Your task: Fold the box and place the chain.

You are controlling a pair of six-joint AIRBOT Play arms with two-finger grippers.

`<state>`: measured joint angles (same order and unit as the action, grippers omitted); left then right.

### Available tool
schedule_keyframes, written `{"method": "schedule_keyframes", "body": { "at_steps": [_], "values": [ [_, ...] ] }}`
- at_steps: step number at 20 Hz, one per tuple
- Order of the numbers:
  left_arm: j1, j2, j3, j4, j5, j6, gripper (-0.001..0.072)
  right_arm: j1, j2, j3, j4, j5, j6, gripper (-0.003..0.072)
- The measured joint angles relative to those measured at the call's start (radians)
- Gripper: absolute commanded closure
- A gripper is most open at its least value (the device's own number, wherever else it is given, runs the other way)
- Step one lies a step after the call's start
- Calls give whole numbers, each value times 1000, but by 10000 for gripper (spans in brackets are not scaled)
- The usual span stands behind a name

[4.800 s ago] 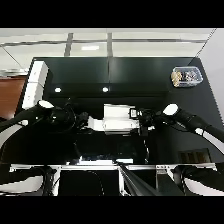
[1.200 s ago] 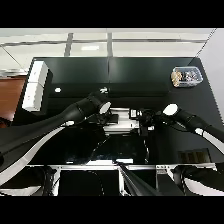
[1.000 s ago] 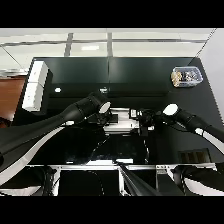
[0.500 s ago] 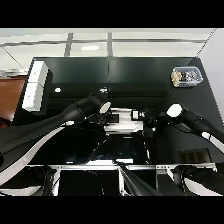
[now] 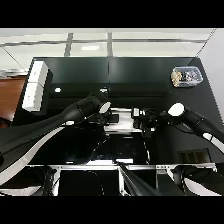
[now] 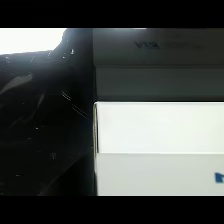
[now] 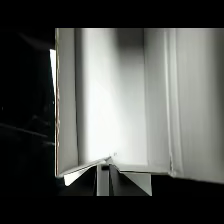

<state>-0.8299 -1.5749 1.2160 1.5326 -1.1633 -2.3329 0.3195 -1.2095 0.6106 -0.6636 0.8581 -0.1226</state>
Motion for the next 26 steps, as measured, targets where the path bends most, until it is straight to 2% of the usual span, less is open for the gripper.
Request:
{"method": "schedule_keyframes", "body": {
  "at_steps": [6, 7, 8, 9, 10, 12, 13, 14, 17, 20, 23, 26],
  "values": [
    [0, 0, 0, -3, 7, 0, 687, -1, -46, 0, 130, -22, 8, 600],
    [0, 0, 0, -3, 9, 0, 688, -1, -48, 0, 134, -22, 13, 560],
    [0, 0, 0, -4, 9, 0, 687, -1, -50, 0, 135, -24, 21, 316],
    [0, 0, 0, -6, 11, 0, 687, -1, -51, 0, 136, -27, 28, 377],
    [0, 0, 0, -8, 10, -3, 687, -1, -52, -1, 135, -28, 38, 517],
    [0, 0, 0, -6, 10, -2, 686, -1, -53, -1, 133, -28, 50, 291],
    [0, 0, 0, -7, 10, -3, 686, -1, -53, -1, 133, -27, 55, 467],
    [0, 0, 0, -6, 10, -3, 686, -2, -53, -2, 130, -27, 66, 682],
    [0, 0, 0, -6, 20, -1, 685, -16, -46, 2, 100, -12, 170, 674],
    [0, 0, 0, -6, 24, -3, 686, -92, 5, 50, 0, 58, 483, 674],
    [0, 0, 0, -6, 24, -2, 686, -284, 64, 97, -125, 113, 818, 673],
    [0, 0, 0, -6, 24, -2, 686, -537, 68, 79, -173, 145, 1095, 674]
  ]
}}
